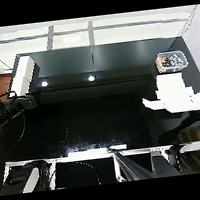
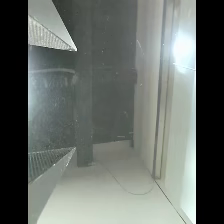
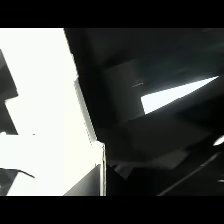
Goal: Fold the box and place the chain.
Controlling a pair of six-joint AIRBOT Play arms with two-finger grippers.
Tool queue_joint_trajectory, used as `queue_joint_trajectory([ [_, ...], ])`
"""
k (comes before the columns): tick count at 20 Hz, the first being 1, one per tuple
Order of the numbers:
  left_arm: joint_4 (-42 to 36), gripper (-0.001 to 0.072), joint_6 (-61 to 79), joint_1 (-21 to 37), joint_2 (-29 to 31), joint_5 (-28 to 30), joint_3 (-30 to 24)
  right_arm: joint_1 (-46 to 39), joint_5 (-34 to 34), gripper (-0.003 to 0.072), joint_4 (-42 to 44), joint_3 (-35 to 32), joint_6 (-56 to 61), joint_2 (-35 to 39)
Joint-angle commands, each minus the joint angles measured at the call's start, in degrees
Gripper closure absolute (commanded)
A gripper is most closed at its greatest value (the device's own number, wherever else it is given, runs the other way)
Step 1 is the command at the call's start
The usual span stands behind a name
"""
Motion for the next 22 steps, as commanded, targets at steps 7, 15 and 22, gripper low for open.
queue_joint_trajectory([
  [7,-0.4,-0.0002,0.0,0.0,-0.1,0.2,0.0,15.6,-5.4,0.0672,16.6,-19.7,1.7,16.1],
  [15,-8.4,-0.0002,0.2,-1.1,-4.3,-3.9,-0.1,41.2,-33.8,0.0672,37.2,-46.1,-0.7,43.2],
  [22,-9.0,-0.0002,0.5,-17.0,-14.7,-0.9,-0.1,59.7,-51.3,0.0672,32.2,-58.7,-6.6,55.1],
])
